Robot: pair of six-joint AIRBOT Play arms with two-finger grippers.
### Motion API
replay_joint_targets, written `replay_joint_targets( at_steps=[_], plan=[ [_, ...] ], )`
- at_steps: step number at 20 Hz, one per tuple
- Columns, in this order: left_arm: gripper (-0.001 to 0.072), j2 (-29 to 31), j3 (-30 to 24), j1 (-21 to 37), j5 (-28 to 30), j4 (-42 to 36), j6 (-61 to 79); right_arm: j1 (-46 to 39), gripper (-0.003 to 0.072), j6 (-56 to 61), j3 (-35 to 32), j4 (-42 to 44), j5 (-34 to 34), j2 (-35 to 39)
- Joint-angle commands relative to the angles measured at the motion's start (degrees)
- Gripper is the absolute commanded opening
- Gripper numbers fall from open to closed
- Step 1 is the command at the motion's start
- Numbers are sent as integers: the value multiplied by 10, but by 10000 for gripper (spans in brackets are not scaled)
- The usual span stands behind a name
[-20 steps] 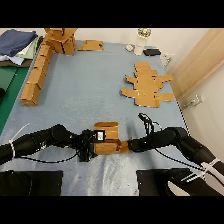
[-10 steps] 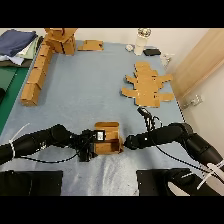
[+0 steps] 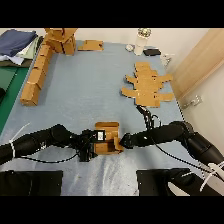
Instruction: Fold the box.
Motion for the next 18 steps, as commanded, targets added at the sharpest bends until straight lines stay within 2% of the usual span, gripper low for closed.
replay_joint_targets(
  at_steps=[1, 4, 8, 10, 11, 18],
  plan=[
    [476, 0, 0, 1, 0, 0, 0, 27, 568, 14, 8, 2, 12, -13],
    [476, 0, 0, 1, 0, 0, 0, 59, 569, 49, 13, -22, 29, -54],
    [476, -8, 0, 1, 0, 2, 0, 83, 560, 99, 58, -68, 27, -109],
    [476, -8, 0, 1, 0, 2, 0, 104, 548, 139, 85, -111, 14, -136],
    [476, -8, 0, 1, 0, 2, 0, 115, 515, 162, 98, -131, 4, -150],
    [476, -8, 0, 1, 0, 2, 0, 197, 501, 296, 169, -211, -64, -238]
  ],
)
